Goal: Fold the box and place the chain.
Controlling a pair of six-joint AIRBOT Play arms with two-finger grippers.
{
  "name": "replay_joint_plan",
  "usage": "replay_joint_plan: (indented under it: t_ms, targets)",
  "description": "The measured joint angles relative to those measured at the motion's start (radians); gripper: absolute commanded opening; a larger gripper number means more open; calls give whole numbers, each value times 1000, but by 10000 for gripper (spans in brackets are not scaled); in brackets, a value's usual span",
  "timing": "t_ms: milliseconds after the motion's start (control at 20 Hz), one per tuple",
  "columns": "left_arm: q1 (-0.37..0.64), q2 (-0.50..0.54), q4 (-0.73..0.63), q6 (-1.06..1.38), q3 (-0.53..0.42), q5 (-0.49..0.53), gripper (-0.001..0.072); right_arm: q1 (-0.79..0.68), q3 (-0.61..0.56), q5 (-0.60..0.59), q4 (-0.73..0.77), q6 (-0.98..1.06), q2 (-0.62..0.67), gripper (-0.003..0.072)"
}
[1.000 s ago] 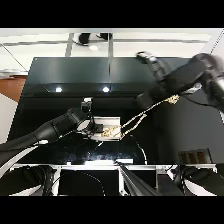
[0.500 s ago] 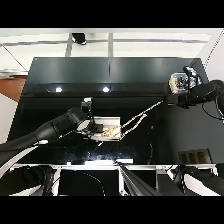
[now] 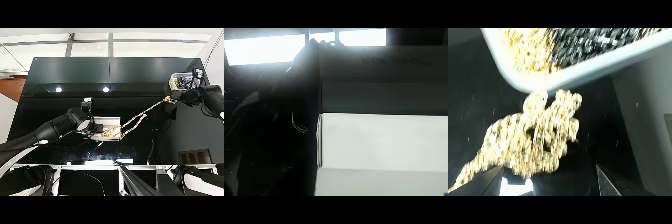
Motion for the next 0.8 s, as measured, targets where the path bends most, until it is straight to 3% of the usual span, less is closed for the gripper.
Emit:
replay_joint_plan:
  t_ms: [200,650,750,800]
  targets:
    - [0,0,0,0,0,0,34,14,52,13,-30,53,-67,701]
    - [0,0,0,0,0,0,35,26,92,-79,-40,76,-129,698]
    - [0,0,0,0,0,0,35,27,93,-85,-27,77,-130,319]
    - [0,0,0,0,0,0,34,27,93,-85,-16,78,-131,214]
